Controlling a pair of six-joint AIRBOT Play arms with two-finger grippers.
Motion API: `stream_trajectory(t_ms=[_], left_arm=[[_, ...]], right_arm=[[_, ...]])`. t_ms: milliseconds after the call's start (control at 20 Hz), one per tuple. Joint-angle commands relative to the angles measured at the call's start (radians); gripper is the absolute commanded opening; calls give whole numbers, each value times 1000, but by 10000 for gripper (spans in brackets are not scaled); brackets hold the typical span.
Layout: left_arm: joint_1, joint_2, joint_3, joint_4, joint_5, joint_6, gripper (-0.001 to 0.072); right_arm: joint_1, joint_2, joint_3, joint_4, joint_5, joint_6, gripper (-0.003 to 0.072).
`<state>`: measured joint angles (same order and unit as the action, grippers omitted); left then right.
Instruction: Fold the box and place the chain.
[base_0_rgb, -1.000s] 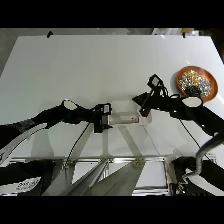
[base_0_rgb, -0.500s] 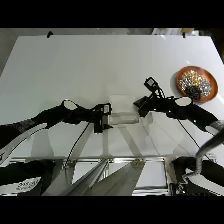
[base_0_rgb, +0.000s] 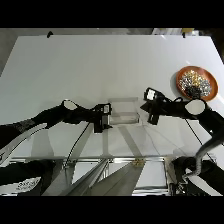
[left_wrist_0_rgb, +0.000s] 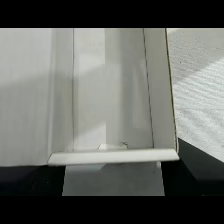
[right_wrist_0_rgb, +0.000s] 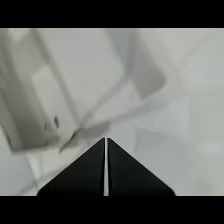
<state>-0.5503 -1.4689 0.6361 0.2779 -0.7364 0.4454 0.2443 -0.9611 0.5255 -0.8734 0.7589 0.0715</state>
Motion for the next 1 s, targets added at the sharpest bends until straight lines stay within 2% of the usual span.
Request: stream_trajectory(t_ms=[0, 250, 350, 450, 500, 600, 950], left_arm=[[0, -1, 0, 0, 0, 0, 149], [0, -1, 0, 0, 0, 0, 149], [0, -1, 0, 0, 0, 0, 149], [0, -1, 0, 0, 0, 0, 149], [0, -1, 0, 0, 0, 0, 149], [0, -1, 0, 0, -1, 0, 149], [0, -1, 0, 0, 0, 0, 149]], right_arm=[[0, -11, -1, -201, 72, -5, 242], [0, -84, -1, -70, 92, -206, 255], [0, -109, -1, 2, 130, -346, 212], [0, -132, -1, 47, 140, -421, 212], [0, -138, -1, 55, 138, -425, 211], [0, -139, -1, 72, 128, -440, 149], [0, -139, -14, 121, 112, -440, 149]])
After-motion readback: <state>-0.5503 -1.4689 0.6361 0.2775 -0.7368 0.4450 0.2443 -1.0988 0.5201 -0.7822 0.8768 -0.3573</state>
